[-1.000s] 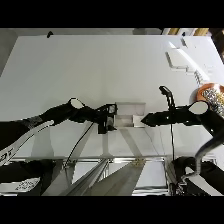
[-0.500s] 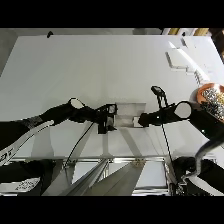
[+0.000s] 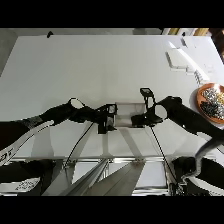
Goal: Fold the box and place the chain.
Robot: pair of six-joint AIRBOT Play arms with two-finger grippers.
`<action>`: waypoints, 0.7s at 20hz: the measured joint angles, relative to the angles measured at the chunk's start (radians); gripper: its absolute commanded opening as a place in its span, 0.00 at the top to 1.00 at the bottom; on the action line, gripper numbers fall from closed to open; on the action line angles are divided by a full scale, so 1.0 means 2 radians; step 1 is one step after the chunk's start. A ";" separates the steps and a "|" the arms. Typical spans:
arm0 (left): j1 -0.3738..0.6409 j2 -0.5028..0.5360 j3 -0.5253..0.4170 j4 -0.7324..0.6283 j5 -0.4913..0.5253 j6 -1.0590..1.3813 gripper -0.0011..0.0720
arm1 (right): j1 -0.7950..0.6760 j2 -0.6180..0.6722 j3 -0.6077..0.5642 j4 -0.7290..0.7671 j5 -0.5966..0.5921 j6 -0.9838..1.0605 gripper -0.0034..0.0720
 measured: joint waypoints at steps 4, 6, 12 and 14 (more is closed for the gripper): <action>0.000 0.000 0.000 0.000 0.000 0.000 0.59 | 0.017 -0.020 0.017 -0.030 0.009 0.044 0.57; 0.000 0.000 0.000 0.000 0.000 0.000 0.59 | 0.020 -0.028 0.020 -0.037 0.011 0.058 0.63; 0.000 0.000 0.000 0.000 0.000 -0.002 0.59 | 0.022 -0.036 0.023 -0.050 0.011 0.086 0.93; 0.000 0.000 0.000 0.000 0.000 -0.001 0.59 | 0.022 -0.036 0.023 -0.050 0.009 0.086 0.89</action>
